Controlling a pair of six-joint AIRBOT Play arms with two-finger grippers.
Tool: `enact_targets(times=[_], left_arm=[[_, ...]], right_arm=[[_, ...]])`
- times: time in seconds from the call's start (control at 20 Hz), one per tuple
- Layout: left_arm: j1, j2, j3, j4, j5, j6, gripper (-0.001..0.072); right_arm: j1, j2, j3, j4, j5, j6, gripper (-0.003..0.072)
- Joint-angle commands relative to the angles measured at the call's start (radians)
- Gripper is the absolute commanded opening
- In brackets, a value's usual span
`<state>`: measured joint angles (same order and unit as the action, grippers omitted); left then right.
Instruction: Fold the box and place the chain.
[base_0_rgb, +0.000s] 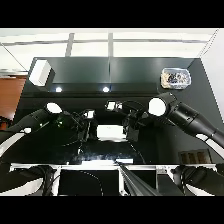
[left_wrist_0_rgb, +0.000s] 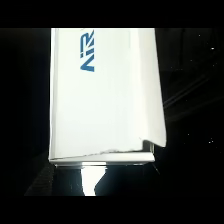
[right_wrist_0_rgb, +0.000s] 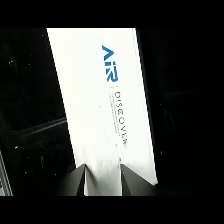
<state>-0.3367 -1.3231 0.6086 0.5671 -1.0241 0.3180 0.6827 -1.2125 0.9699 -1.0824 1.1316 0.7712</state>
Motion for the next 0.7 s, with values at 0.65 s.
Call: enact_targets(times=[0.65], left_arm=[[-0.001, 0.0, 0.001, 0.0, 0.0, 0.0, 0.0465]], right_arm=[[0.001, 0.0, 0.0, 0.0, 0.04, 0.0, 0.0133]])
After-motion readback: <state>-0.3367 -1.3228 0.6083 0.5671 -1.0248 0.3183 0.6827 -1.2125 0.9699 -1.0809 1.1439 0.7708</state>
